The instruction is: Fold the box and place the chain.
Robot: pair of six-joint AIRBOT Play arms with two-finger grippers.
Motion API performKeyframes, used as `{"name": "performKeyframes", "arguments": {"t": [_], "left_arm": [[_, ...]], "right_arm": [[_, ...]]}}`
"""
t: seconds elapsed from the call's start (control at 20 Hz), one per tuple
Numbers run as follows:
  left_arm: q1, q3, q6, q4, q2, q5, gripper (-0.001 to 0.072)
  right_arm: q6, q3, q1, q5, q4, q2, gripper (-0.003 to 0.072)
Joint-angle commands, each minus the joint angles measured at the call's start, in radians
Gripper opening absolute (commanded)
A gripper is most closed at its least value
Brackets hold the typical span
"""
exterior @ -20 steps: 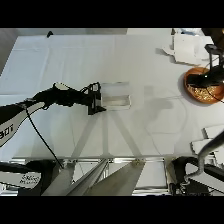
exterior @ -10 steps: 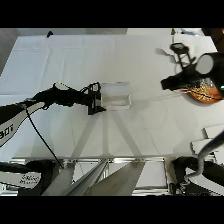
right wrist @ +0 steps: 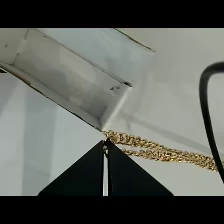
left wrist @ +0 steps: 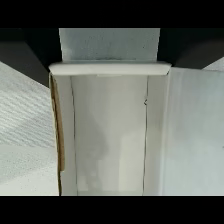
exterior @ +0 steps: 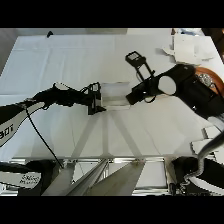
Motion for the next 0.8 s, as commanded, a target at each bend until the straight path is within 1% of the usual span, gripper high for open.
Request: {"name": "performKeyframes", "arguments": {"t": [0.0,0.1,0.2,0.35,0.45,0.55,0.75], "left_arm": [[0.0,0.0,0.0,0.0,0.001,0.0,0.0156],[0.0,0.0,0.0,0.0,0.001,0.0,0.0156],[0.0,0.0,0.0,0.0,0.0,0.0,0.0156],[0.0,0.0,0.0,0.0,0.0,0.0,0.0156],[0.0,0.0,0.0,0.0,0.001,0.0,0.0156],[0.0,0.0,0.0,0.0,0.001,0.0,0.0156],[0.0,0.0,0.0,0.0,0.0,0.0,0.0156]], "right_arm": [[-0.003,0.0,0.093,-0.049,0.021,0.001,0.0014],[-0.065,0.0,0.124,-0.088,0.022,0.001,0.0014],[-0.093,0.0,0.139,-0.153,0.023,0.001,0.0012],[-0.1,0.0,0.138,-0.281,0.018,-0.002,0.0012],[-0.099,0.0,0.137,-0.322,0.003,-0.017,0.0012],[-0.098,0.0,0.123,-0.307,-0.002,-0.052,0.0012],[-0.098,0.0,0.091,-0.181,-0.004,-0.165,0.0014]]}}
